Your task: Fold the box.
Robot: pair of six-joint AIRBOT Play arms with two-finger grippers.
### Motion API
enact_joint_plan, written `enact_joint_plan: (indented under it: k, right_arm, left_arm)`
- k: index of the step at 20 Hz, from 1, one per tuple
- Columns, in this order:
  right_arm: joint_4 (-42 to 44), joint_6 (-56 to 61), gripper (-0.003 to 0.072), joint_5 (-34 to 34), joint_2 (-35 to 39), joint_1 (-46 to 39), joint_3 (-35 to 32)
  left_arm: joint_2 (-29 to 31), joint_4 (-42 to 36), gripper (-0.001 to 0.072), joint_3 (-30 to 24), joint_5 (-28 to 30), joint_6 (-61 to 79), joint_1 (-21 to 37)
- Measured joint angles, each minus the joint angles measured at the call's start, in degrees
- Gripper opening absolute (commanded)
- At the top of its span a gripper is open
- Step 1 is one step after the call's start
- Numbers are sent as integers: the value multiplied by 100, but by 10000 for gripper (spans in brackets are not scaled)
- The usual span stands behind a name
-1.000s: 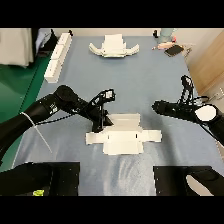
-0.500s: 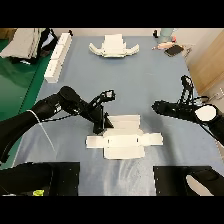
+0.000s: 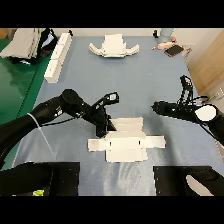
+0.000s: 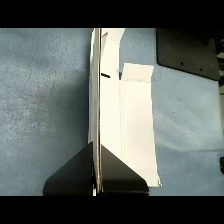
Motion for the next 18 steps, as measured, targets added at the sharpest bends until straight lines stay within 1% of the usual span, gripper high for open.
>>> enact_joint_plan:
  k: [5,8,13,18]
  right_arm:
    - [0,-61,1,70,0,0,0]
    - [0,-72,1,101,0,0,0]
    - [0,-79,1,168,0,0,0]
    - [0,-81,1,232,4,0,0]
  left_arm:
    - [610,264,12,-555,1134,13,-649]
    - [809,317,13,-837,1475,146,-907]
    - [914,424,15,-1023,1676,188,-1099]
    - [927,551,16,-1054,1519,79,-1156]
